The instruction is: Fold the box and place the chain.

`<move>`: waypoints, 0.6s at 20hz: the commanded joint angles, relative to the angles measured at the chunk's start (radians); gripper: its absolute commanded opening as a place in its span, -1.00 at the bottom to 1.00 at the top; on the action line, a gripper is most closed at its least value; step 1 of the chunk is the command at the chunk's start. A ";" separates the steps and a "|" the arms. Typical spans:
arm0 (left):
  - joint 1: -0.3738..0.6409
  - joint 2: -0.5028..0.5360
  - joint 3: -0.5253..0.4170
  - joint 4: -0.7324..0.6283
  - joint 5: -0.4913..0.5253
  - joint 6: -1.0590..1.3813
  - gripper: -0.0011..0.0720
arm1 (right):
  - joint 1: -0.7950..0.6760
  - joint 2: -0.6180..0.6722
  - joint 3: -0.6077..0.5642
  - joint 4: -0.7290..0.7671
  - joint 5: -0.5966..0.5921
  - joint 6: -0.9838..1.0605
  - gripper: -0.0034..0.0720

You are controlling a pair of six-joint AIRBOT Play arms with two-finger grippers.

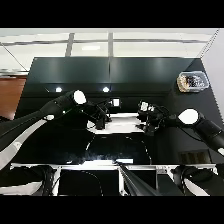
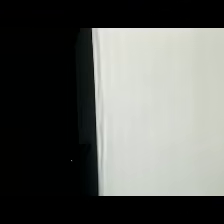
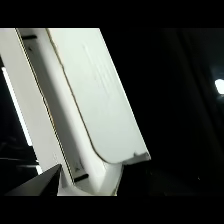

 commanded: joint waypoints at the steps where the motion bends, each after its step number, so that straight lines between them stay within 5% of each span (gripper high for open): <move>1: 0.000 0.000 0.000 0.000 0.000 0.003 -0.90 | -0.019 -0.050 0.001 0.109 0.034 -0.115 0.71; 12: 0.000 0.001 0.000 0.000 0.001 0.003 -0.90 | -0.011 -0.103 -0.030 0.152 0.100 -0.190 0.71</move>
